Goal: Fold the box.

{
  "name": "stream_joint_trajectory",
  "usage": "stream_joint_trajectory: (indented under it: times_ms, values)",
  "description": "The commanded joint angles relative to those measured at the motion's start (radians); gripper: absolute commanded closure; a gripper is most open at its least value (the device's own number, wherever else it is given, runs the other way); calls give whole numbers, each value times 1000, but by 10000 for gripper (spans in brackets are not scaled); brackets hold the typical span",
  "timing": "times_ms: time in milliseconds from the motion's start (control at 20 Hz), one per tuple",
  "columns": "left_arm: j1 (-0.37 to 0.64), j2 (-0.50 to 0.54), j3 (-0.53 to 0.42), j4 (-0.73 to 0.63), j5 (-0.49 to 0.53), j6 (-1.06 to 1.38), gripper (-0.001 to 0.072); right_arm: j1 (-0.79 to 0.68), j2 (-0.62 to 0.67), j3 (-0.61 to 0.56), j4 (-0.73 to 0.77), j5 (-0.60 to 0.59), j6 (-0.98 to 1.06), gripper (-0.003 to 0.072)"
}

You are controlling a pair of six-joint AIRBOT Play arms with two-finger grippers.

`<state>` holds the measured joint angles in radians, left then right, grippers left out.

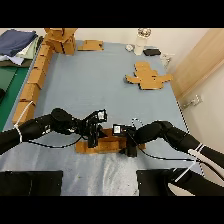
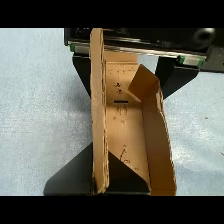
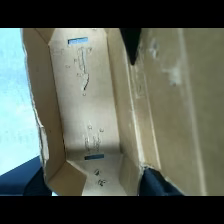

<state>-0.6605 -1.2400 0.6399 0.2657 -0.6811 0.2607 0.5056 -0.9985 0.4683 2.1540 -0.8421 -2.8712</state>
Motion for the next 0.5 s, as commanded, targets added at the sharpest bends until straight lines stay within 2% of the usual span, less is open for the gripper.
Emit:
stream_joint_trajectory:
  times_ms: [0,200,300,450]
  values:
    - [0,0,0,0,-2,0,697,1,-16,0,2,8,-1,-3]
    - [0,0,0,0,-2,0,697,1,-17,0,5,7,-1,0]
    - [0,0,0,0,-2,0,697,1,-18,0,4,5,-2,126]
    - [0,0,0,0,-2,0,697,1,-18,0,4,5,-2,130]
